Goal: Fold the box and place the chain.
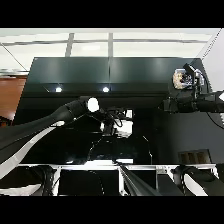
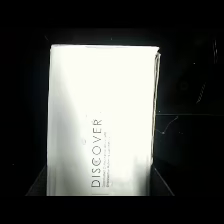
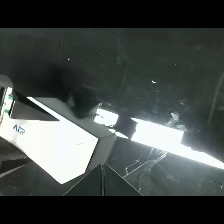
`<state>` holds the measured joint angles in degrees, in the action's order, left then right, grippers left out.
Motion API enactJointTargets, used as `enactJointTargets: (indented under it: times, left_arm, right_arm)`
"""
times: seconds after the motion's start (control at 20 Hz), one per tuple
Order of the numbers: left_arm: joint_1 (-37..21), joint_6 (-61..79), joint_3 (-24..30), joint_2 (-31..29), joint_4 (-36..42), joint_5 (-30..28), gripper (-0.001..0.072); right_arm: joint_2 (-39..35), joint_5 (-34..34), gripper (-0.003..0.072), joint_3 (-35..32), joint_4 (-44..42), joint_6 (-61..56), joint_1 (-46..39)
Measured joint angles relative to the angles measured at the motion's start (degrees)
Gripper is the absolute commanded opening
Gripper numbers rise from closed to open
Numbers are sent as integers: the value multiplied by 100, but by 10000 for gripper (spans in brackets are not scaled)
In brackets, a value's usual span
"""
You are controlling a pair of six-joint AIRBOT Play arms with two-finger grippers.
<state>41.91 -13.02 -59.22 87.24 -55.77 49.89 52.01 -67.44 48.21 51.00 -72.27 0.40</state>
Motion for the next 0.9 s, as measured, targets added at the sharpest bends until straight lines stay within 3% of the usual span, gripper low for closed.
enactJointTargets:
  times: [0.2,0.45,0.6,0.7,0.9]
  left_arm:
    - [-363,-654,-68,-153,-625,111,334]
    - [-2031,-1843,-697,-199,-1342,-63,333]
    - [-3392,-2804,-1513,173,-1528,-221,272]
    - [-4249,-3414,-2306,656,-1611,-42,273]
    - [-5307,-4301,-4052,1836,-1707,426,275]
  right_arm:
    - [0,81,17,-2,2,0,0]
    - [0,136,17,-2,2,-7,0]
    - [0,256,17,-2,-81,-46,0]
    - [0,345,17,0,-192,-46,0]
    - [0,466,17,-2,-328,-63,0]
